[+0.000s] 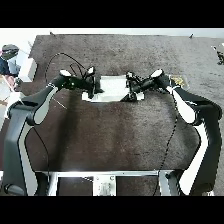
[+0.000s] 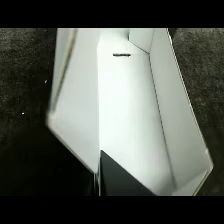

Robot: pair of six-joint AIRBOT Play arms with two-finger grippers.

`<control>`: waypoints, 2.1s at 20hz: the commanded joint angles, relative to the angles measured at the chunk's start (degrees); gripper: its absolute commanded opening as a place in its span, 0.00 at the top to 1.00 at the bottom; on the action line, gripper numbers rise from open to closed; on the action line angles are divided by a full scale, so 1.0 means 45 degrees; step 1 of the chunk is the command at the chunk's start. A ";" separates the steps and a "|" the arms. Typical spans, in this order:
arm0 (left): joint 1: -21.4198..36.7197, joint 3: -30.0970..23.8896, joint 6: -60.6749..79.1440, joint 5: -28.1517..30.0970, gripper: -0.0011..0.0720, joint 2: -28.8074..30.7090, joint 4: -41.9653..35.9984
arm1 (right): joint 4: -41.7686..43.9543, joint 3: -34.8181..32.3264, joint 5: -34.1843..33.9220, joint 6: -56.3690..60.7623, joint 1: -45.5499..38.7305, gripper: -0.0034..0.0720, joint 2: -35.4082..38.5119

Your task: Fold the box and place the chain.

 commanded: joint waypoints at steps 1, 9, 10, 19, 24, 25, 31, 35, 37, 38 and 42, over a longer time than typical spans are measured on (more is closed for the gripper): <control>0.0019 0.0019 0.0005 -0.0277 0.66 0.0063 -0.0510 | 0.0005 0.0010 0.0010 0.0010 -0.0005 0.42 -0.0010; 0.0753 0.0068 -0.0034 -0.1175 0.66 0.1200 -0.0563 | 0.0005 0.0010 0.0010 0.0010 -0.0005 0.42 -0.0010; 0.0937 0.0102 -0.0073 -0.1501 0.66 0.1438 -0.0597 | 0.0005 0.0010 0.0010 0.0010 -0.0005 0.42 -0.0010; 0.0699 0.0107 -0.1914 -0.3162 0.76 0.1953 -0.0782 | 0.0005 0.0010 0.0015 0.0010 -0.0005 0.41 -0.0010; -0.0068 0.0107 -0.2370 -0.1802 0.97 0.1948 -0.0262 | 0.0005 0.0010 0.0010 0.0010 -0.0005 0.42 -0.0010; -0.0151 0.0107 -0.2361 -0.1462 0.97 0.1938 -0.0301 | 0.0010 0.0010 0.0010 0.0010 -0.0005 0.42 -0.0010; -0.0651 0.0107 -0.2662 0.1093 0.97 0.1744 -0.0306 | 0.0010 0.0010 0.0015 0.0010 -0.0005 0.42 -0.0010; -0.0690 0.0107 -0.2667 0.1666 0.97 0.1559 -0.0267 | 0.0010 0.0010 0.0010 0.0015 -0.0005 0.42 -0.0010; -0.0690 0.0107 -0.2667 0.1953 0.97 0.1447 -0.0209 | 0.0005 0.0010 0.0010 0.0010 -0.0005 0.42 -0.0010; -0.0690 0.0107 -0.2671 0.2016 0.97 0.1384 -0.0199 | 0.0005 0.0010 0.0010 0.0010 -0.0005 0.42 -0.0010; -0.0690 0.0107 -0.2730 0.1933 0.97 0.1112 -0.0073 | 0.0010 0.0010 0.0010 0.0010 -0.0005 0.42 -0.0010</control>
